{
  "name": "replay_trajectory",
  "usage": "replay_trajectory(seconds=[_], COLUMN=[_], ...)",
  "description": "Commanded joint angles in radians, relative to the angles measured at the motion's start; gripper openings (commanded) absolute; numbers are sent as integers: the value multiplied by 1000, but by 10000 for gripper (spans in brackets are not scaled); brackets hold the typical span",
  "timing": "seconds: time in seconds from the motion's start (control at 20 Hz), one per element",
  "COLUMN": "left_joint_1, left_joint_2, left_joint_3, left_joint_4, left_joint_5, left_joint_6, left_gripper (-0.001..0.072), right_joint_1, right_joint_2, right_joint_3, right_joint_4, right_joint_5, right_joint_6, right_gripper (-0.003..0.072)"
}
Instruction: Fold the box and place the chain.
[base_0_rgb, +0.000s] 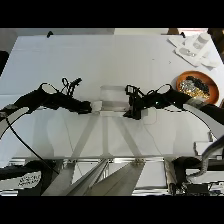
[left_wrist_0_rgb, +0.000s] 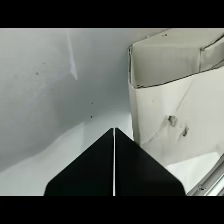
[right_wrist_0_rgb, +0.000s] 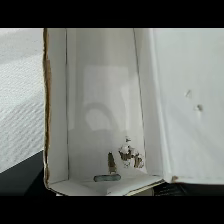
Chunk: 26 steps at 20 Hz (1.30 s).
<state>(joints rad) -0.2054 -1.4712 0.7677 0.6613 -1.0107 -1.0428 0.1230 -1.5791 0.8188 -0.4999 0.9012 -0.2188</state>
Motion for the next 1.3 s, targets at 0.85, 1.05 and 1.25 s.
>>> replay_trajectory(seconds=[0.85, 1.05, 1.25], left_joint_1=[12, -8, -33], left_joint_2=[45, 44, 45], left_joint_3=[0, 0, 0], left_joint_4=[-204, -205, -231], left_joint_5=[-14, -8, 13], left_joint_6=[52, 52, 52], left_gripper=[162, 165, 394], right_joint_1=[0, 0, 0], right_joint_2=[0, 0, 0], right_joint_3=[1, 1, 1], right_joint_4=[0, 0, 0], right_joint_5=[0, 0, 0], right_joint_6=[0, 0, 0], right_gripper=[520, 520, 520])
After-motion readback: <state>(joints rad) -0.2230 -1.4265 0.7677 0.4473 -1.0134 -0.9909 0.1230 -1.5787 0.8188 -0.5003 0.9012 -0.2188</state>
